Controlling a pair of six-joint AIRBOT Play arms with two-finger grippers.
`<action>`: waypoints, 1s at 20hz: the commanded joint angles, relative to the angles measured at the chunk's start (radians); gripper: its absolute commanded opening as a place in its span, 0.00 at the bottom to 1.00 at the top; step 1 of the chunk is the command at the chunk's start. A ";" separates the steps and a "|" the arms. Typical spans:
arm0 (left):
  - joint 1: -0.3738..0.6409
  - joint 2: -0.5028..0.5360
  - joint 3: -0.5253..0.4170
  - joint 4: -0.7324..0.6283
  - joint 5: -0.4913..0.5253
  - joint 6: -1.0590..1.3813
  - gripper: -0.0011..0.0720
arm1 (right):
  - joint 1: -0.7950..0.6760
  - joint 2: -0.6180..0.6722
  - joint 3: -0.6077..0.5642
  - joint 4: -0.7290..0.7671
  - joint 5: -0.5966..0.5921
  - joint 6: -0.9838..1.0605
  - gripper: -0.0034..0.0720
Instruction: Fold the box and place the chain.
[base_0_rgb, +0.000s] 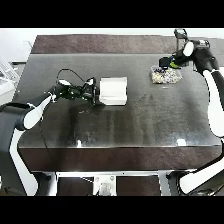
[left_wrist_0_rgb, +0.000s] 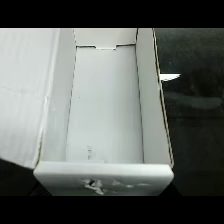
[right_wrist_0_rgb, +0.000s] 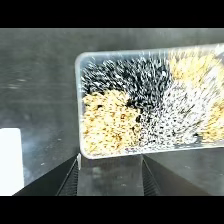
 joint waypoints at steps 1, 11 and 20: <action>0.001 0.000 0.000 0.000 0.000 0.000 0.74 | -0.087 -0.077 0.002 0.231 -0.025 -0.109 0.64; 0.001 0.000 0.000 0.000 0.003 0.000 0.74 | -0.090 -0.158 0.002 0.306 -0.087 -0.153 0.63; 0.001 0.000 0.000 0.000 0.003 0.000 0.74 | -0.090 -0.218 0.002 0.335 -0.057 -0.154 0.44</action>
